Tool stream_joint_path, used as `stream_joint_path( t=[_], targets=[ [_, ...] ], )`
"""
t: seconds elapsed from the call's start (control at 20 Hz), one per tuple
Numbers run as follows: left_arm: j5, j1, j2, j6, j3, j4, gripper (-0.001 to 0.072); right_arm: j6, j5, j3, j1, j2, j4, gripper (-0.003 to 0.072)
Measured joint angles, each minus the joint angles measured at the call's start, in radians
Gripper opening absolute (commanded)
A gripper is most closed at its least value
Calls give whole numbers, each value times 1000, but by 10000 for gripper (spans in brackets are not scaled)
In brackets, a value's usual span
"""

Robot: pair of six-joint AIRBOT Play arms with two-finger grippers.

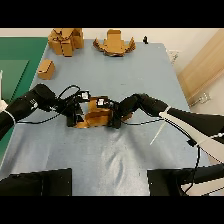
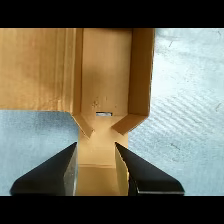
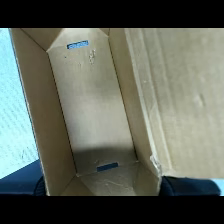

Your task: Fold the box.

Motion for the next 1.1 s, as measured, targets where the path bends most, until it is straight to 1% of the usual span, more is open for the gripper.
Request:
stream_joint_path(
  t=[0.05, 0.15, 0.2, 0.25, 0.35, 0.5, 0.65, 0.85, 1.1],
  targets=[
    [-5, 0, 0, -1, 0, -1, 377, 0, 3, 0, 0, 0, 0, 700],
    [-1, -11, 0, -8, 0, -3, 552, -1, 6, 0, 0, 0, 0, 700],
    [10, -19, -2, -18, 0, -6, 547, -1, 8, 0, 0, 0, 0, 700],
    [29, -31, -5, -31, 0, -6, 525, -1, 12, 0, 0, 0, 0, 701],
    [44, -56, -12, -48, 0, -1, 526, -1, 13, 0, 0, 0, -1, 700],
    [40, -87, -20, -88, -1, 38, 525, -1, 13, 0, 0, 0, -5, 700],
    [44, -101, -23, -119, -1, 70, 525, 0, 14, 0, 0, 0, -8, 700],
    [76, -108, -24, -182, -1, 112, 525, 0, 14, 0, 0, 0, -9, 700],
    [87, -134, -24, -208, -1, 121, 523, 0, 14, 0, 0, 0, -12, 700]
  ],
)
